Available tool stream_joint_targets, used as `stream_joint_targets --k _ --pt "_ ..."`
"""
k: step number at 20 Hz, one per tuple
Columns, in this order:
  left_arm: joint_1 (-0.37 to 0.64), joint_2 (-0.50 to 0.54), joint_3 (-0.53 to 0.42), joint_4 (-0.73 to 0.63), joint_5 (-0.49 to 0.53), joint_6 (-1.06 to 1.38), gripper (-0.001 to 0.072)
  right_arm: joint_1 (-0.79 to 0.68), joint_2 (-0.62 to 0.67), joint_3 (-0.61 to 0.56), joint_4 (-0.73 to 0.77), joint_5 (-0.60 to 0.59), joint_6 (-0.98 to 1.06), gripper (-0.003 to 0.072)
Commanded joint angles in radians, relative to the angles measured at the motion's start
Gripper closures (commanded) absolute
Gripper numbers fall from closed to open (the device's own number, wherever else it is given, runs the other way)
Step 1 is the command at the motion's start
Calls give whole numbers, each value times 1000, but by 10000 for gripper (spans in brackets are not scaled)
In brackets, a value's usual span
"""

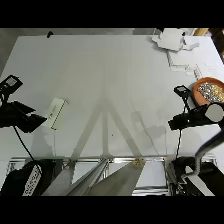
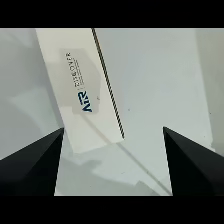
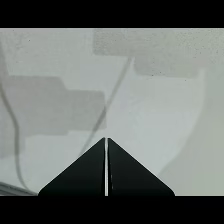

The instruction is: Fold the box and place the chain.

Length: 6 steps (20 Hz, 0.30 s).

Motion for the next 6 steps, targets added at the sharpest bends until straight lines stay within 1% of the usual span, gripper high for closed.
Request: stream_joint_targets --k 1,6 --pt "-21 31 0 -2 6 0 17 -1 0 0 0 0 0 664" --pt "-22 31 0 -3 27 0 17 -1 0 0 0 0 0 664"
